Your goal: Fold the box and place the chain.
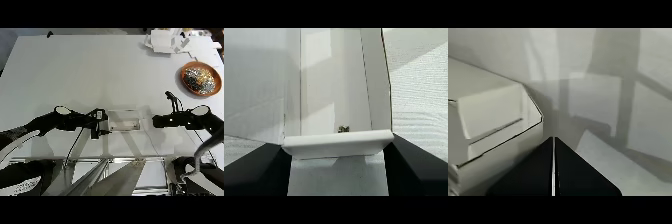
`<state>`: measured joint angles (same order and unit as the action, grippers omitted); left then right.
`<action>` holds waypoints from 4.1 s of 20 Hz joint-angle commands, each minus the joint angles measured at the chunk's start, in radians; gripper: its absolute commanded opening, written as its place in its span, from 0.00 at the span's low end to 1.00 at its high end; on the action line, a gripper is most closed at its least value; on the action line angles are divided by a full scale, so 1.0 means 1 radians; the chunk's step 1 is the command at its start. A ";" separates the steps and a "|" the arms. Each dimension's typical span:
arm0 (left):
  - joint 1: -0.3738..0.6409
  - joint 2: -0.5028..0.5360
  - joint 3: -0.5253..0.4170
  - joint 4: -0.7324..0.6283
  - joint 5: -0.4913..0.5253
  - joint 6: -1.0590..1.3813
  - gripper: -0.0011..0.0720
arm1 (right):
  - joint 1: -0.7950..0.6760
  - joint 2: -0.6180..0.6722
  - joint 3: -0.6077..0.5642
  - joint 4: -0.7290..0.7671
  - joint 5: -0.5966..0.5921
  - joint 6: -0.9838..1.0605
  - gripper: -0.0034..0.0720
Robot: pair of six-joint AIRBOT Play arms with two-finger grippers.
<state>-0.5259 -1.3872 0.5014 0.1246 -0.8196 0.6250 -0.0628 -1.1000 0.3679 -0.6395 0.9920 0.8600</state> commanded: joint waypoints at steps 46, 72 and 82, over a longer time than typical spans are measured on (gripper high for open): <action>0.000 0.000 0.001 0.000 0.000 0.000 0.16 | 0.779 -0.145 0.423 -0.854 -0.006 1.282 0.52; 0.000 0.000 0.001 0.000 0.000 0.000 0.16 | 0.847 -0.219 0.451 -0.909 0.048 1.444 0.44; 0.000 0.000 0.001 0.000 0.000 0.000 0.16 | 0.847 -0.219 0.451 -0.983 0.066 1.412 0.15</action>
<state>-0.5259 -1.3872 0.5014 0.1230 -0.8200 0.6254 0.7837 -1.3182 0.8185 -1.5986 1.0512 2.2990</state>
